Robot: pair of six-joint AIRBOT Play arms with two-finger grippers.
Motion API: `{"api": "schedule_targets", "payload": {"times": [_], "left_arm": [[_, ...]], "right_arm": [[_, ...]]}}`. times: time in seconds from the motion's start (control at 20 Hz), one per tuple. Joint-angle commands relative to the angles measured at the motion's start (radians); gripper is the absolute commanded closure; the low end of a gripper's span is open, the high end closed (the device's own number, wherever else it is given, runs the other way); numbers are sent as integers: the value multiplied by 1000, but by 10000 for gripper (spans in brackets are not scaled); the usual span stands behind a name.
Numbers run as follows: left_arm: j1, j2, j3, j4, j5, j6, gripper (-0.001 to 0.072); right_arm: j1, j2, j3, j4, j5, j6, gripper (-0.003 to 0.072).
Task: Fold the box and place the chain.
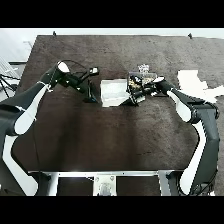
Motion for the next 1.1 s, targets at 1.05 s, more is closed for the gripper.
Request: {"api": "schedule_targets", "payload": {"times": [1.05], "left_arm": [[14,-36,-125,-265,101,365,-11]], "right_arm": [[1,0,0,0,0,0,251]]}}
